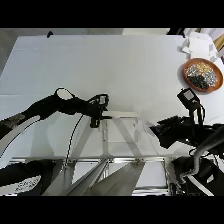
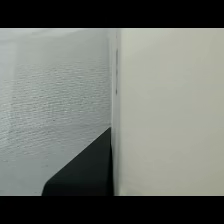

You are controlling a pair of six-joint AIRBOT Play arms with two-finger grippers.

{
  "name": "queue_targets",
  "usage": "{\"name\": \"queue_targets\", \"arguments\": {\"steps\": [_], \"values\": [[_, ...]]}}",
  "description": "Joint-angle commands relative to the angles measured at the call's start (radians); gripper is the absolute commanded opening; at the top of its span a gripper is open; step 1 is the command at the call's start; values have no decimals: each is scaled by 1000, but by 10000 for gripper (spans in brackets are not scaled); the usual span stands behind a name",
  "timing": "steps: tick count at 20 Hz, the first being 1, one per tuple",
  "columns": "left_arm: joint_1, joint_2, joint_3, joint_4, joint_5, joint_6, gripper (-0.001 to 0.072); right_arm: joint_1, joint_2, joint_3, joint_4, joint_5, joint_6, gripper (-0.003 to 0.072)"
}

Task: Fold the box and place the chain.

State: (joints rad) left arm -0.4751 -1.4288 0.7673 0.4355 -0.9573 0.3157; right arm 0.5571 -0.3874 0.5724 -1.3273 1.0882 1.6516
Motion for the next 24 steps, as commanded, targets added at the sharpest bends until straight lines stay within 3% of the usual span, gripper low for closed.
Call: {"name": "queue_targets", "arguments": {"steps": [1, 9, 24], "values": [[0, -36, 28, 7, 16, 18, 5, 1, 1, 0, 0, -18, -3, 408], [0, -117, 64, 7, 7, 29, 7, 1, 1, 0, -4, -34, -3, 408], [0, -122, 64, 74, 12, 29, 8, 1, 1, 0, -13, -34, -11, 408]]}}
